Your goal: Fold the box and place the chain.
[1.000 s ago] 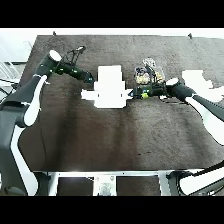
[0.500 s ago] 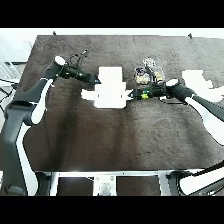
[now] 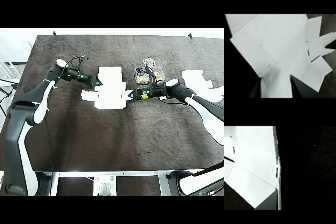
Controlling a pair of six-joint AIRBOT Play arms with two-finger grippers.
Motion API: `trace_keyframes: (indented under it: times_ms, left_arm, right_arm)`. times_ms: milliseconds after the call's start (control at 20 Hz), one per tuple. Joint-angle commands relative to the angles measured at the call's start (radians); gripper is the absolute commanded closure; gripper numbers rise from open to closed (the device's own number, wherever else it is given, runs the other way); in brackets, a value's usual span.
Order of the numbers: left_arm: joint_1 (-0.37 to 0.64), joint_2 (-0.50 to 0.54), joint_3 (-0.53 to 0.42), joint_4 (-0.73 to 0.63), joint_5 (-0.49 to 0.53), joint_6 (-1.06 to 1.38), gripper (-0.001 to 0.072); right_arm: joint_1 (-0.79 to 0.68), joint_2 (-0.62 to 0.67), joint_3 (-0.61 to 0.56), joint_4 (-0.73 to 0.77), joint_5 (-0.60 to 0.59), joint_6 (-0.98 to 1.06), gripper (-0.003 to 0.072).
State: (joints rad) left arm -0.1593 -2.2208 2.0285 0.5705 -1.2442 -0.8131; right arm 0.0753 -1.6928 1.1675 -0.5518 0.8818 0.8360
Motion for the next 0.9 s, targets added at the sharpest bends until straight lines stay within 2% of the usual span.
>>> trace_keyframes:
  times_ms: [0, 50, 300, 350, 550, 600, 650, 700, 750, 800, 850]
  left_arm:
    - [0.000, -0.010, 0.001, -0.004, -0.005, 0.009, 0.0287]
    - [0.000, -0.010, 0.001, -0.004, -0.003, 0.010, 0.0407]
    - [0.000, -0.022, 0.001, -0.080, -0.021, 0.055, 0.0408]
    - [0.000, -0.027, 0.001, -0.082, -0.030, 0.056, 0.0468]
    - [0.000, -0.033, 0.001, -0.077, -0.030, 0.064, 0.0525]
    - [0.000, -0.033, 0.001, -0.078, -0.030, 0.065, 0.0577]
    - [0.000, -0.033, 0.001, -0.078, -0.030, 0.086, 0.0661]
    - [0.000, -0.033, 0.001, -0.078, -0.030, 0.104, 0.0662]
    - [0.000, -0.032, 0.001, -0.077, -0.032, 0.130, 0.0692]
    - [0.001, -0.032, 0.001, -0.078, -0.042, 0.174, 0.0692]
    - [0.003, -0.030, 0.001, -0.079, -0.059, 0.232, 0.0692]
  right_arm:
    - [0.000, -0.001, 0.000, 0.002, 0.000, -0.008, 0.0675]
    - [0.000, -0.001, 0.000, 0.002, 0.000, -0.008, 0.0676]
    - [0.000, -0.001, 0.000, 0.001, 0.000, -0.011, 0.0676]
    - [0.000, -0.001, 0.000, 0.001, 0.000, -0.010, 0.0675]
    - [0.001, -0.001, 0.000, 0.001, 0.000, -0.010, 0.0676]
    - [0.000, -0.001, 0.000, 0.001, 0.000, -0.010, 0.0675]
    - [0.000, -0.001, 0.000, 0.001, 0.000, -0.010, 0.0675]
    - [0.000, -0.001, 0.000, 0.001, 0.000, -0.011, 0.0645]
    - [-0.003, -0.001, 0.000, -0.002, 0.000, -0.011, 0.0514]
    - [-0.010, -0.001, 0.000, -0.002, 0.001, -0.011, 0.0440]
    - [-0.021, 0.000, 0.000, -0.002, 0.001, -0.011, 0.0413]
